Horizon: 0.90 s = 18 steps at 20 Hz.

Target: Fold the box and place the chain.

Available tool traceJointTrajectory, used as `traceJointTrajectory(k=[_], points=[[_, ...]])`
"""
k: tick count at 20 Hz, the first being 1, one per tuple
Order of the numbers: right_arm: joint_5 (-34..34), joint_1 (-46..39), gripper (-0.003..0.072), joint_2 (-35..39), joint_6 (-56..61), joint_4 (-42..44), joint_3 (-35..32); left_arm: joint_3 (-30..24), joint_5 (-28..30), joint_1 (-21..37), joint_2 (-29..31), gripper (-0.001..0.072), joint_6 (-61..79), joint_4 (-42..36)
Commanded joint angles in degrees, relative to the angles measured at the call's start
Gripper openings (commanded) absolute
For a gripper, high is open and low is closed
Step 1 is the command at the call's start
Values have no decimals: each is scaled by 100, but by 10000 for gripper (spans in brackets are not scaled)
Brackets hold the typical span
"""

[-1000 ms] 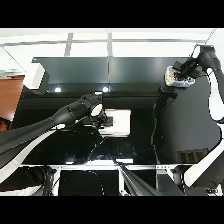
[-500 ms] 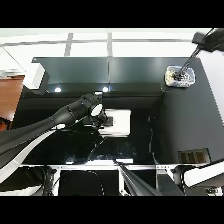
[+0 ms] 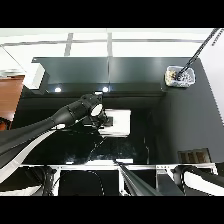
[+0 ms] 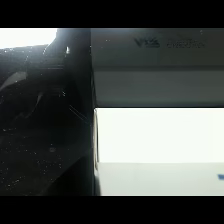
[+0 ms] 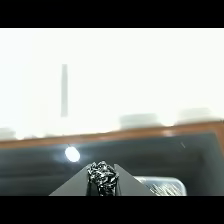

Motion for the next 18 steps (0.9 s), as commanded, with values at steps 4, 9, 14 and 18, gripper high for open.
traceJointTrajectory(k=[4, 9, 14, 18], points=[[365, 7, 14, 973, -348, 1886, 0, 2, 0, 0, -4, 27, 2, 2], [726, 7, 14, 1141, -350, 3086, -28, 2, 2, 0, -4, 27, 0, 0], [1207, 361, 14, 1137, -343, 3311, -140, 2, 0, 0, -4, 27, 0, 2], [1864, 1193, 15, 1137, -319, 3283, -546, 2, 0, 0, -4, 27, 2, 2]])
